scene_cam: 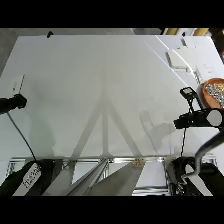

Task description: Fold the box and place the chain.

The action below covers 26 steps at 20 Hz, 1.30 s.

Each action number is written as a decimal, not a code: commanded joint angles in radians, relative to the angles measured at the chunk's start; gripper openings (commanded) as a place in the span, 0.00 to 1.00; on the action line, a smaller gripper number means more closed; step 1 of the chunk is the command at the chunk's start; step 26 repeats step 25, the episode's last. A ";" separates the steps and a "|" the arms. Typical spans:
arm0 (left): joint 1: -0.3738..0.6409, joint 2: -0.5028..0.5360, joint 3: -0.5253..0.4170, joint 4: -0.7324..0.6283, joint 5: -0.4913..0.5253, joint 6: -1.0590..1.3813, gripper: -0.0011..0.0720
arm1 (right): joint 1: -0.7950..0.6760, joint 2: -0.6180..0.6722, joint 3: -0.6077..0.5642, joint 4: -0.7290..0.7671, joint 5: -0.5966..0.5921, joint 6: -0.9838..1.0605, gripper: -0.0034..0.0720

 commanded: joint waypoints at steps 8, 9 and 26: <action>0.067 -0.077 -0.003 0.107 -0.064 -0.138 0.96 | -0.001 -0.001 -0.001 0.000 0.000 0.000 0.07; 0.067 -0.064 -0.003 0.107 -0.072 -0.138 0.96 | -0.001 -0.001 -0.001 0.000 0.000 0.000 0.07; -0.079 0.211 -0.004 0.106 -0.101 -0.135 0.96 | -0.001 -0.001 -0.001 0.000 0.000 0.000 0.07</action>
